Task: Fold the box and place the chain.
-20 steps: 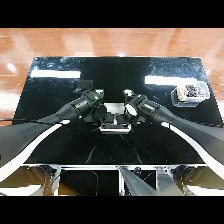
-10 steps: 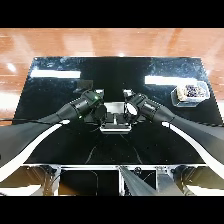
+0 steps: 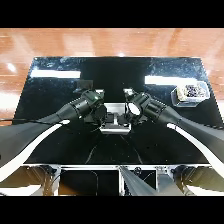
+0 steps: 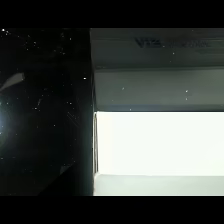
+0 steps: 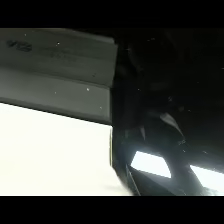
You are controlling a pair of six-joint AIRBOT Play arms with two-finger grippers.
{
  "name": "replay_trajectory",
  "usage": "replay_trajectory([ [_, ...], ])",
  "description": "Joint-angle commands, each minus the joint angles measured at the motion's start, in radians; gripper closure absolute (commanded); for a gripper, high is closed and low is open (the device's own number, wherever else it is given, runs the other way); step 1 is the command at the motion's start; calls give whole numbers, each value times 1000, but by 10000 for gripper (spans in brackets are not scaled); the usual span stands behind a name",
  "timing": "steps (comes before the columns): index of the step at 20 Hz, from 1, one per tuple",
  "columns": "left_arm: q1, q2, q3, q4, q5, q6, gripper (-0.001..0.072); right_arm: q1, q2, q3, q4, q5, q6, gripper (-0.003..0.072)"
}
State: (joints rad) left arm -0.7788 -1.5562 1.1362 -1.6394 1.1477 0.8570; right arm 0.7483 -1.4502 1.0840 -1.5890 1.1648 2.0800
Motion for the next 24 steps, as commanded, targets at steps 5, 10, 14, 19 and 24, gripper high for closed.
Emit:
replay_trajectory([
  [5, 0, -1, 0, 0, 1, -1, 688, 3, 179, 0, -31, 187, -151, 297],
  [10, 0, -1, 0, 0, 0, -1, 688, -43, 403, -11, -214, 266, -183, 299],
  [14, 0, -1, 0, 0, 2, -1, 688, -323, 439, -40, -333, 203, -211, 306],
  [19, 0, -1, 0, 0, 5, -1, 688, -747, 364, -55, -222, -117, -277, 74],
  [24, 0, 0, 0, -1, 9, -1, 688, -895, 177, 19, -34, -223, -301, 30],
])
